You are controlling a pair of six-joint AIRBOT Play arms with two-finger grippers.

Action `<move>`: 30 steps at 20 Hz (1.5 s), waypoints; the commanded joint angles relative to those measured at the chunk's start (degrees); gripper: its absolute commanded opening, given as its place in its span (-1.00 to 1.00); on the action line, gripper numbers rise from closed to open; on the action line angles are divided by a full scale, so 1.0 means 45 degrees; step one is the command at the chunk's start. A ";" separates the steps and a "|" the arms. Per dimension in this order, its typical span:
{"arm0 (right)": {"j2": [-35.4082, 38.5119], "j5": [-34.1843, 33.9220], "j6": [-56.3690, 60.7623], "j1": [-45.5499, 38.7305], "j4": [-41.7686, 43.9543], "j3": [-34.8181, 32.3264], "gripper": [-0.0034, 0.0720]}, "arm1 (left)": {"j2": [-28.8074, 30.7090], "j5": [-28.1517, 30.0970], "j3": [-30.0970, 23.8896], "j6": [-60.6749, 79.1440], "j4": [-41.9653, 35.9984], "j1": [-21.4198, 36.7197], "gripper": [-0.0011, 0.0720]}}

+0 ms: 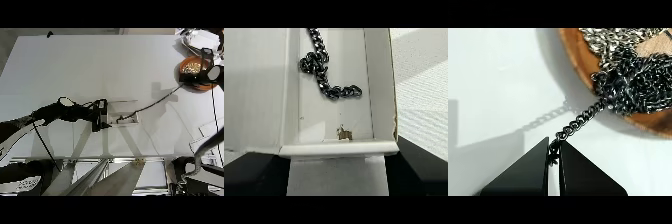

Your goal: Fold the box and place the chain.

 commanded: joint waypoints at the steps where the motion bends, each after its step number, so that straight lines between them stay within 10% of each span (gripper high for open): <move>1: 0.2341 0.3288 -0.1472 0.0733 0.1166 0.0010 -0.88 | -0.0005 0.0000 -0.0005 0.0010 0.0005 0.0010 -0.73; 15: 0.7815 0.6154 -0.1656 0.6023 0.7431 0.0010 -0.88 | -0.0005 0.0000 -0.0005 0.0005 0.0005 0.0005 -0.73; 30: 0.7810 0.1297 -0.2613 0.8845 0.9486 0.0015 -0.88 | -0.0005 0.0000 -0.0005 0.0005 0.0005 0.0005 -0.73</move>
